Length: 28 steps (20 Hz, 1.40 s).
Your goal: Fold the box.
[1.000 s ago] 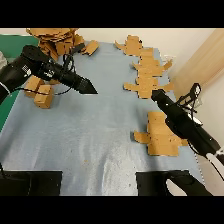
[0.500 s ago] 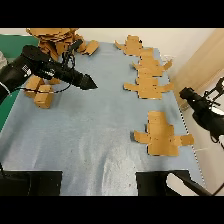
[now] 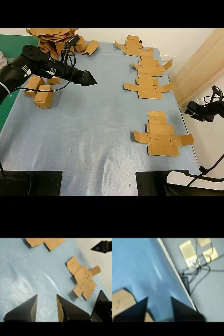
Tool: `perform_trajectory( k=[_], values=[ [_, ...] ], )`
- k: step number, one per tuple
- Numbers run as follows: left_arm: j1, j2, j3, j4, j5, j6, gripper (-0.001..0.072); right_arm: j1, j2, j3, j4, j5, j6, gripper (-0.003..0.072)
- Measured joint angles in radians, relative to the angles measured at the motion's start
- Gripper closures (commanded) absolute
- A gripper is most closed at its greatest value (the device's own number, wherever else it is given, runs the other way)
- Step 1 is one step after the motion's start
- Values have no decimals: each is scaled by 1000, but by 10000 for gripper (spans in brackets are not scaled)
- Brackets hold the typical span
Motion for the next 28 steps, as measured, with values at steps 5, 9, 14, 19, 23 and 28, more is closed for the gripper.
perform_trajectory(
  k=[5, 9, 14, 19, 23, 28],
  values=[
    [0, 0, -3, 0, -9, -4, 355, -9, -13, 50, -113, 351, -4, 140],
    [-1, 0, -5, 1, -8, -4, 355, -13, -11, 50, -145, 454, -60, 141],
    [-1, 0, -5, 1, -15, -4, 355, -48, 9, -13, -219, 471, -98, 141],
    [-1, 0, -5, 1, -16, -4, 355, -92, 16, -37, -270, 420, -114, 141],
    [-1, 0, -5, 0, -16, -5, 355, -102, -4, -49, -269, 382, -145, 141],
    [-1, 0, -5, 0, -14, -5, 355, -105, -91, -56, -138, 330, -169, 439]
  ],
)
